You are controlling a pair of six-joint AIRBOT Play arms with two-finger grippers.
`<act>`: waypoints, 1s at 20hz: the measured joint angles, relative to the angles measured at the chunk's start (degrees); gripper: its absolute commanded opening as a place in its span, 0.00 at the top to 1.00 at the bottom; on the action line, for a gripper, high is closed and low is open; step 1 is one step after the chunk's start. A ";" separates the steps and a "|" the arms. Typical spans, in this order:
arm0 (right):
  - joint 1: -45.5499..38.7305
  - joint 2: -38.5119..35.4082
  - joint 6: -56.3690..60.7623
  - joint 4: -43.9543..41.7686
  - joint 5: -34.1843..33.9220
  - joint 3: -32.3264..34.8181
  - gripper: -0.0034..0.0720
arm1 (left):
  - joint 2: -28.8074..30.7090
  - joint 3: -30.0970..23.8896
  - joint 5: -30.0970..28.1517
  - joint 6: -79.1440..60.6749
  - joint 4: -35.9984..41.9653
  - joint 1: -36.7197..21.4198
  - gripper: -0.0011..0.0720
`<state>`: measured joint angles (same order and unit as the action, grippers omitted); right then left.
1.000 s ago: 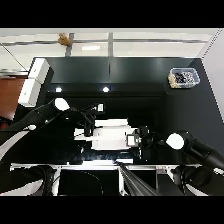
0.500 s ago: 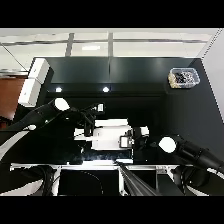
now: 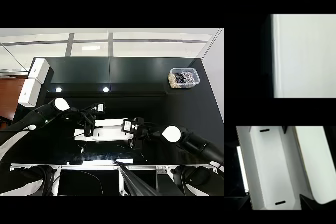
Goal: Fold the box and place the chain.
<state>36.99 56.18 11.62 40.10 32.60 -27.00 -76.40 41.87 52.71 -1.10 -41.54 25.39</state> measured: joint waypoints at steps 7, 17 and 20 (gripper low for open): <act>-2.08 0.04 0.00 0.87 -0.85 -0.72 0.02 | 0.00 0.00 0.00 0.02 0.00 0.00 0.95; -2.32 0.04 0.17 1.05 -2.67 -0.76 0.02 | 0.00 0.00 0.02 0.02 0.02 0.00 0.95; -2.32 0.04 0.15 1.07 -3.37 -0.76 0.02 | 0.00 0.00 0.04 0.00 0.02 0.00 0.95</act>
<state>34.68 56.23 11.77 41.17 29.23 -27.77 -76.40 41.87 52.75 -1.10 -41.52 25.39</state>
